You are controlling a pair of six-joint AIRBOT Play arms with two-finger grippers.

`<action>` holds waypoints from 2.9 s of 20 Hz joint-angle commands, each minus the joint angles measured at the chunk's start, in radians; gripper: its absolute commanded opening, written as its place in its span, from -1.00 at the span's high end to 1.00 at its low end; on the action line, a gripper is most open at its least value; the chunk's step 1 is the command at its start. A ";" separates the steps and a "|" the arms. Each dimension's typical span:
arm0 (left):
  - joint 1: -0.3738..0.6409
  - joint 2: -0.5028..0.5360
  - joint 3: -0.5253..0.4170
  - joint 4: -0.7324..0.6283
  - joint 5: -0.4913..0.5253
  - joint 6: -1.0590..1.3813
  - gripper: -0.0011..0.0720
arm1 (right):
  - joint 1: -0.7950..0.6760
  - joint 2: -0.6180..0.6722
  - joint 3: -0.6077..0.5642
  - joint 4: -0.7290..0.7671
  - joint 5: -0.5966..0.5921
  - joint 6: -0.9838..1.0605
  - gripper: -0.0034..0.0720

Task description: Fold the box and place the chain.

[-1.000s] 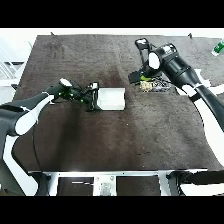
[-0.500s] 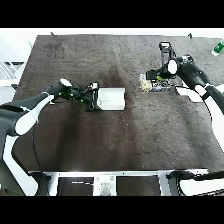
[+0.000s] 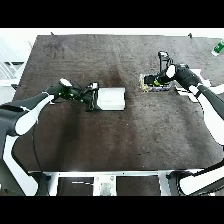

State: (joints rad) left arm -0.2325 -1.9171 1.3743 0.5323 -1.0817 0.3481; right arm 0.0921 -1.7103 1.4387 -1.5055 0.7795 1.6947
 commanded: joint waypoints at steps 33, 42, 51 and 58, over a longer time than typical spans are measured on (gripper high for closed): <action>0.001 0.000 0.000 0.000 0.000 0.000 -0.72 | 0.178 0.771 0.016 0.021 -0.098 -0.134 0.88; 0.000 0.000 0.000 0.000 0.000 0.000 -0.72 | 0.377 0.765 0.012 0.021 -0.055 -0.136 0.88; 0.000 0.000 0.000 0.000 0.000 0.000 -0.72 | 0.436 0.672 -0.058 0.040 -0.084 -0.102 0.88; 0.000 0.000 0.000 0.000 0.000 0.000 -0.72 | 0.436 0.659 -0.076 0.052 -0.082 -0.102 0.88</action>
State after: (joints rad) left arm -0.2325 -1.9171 1.3743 0.5323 -1.0824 0.3481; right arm 0.5270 -1.0443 1.3724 -1.4647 0.6956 1.5902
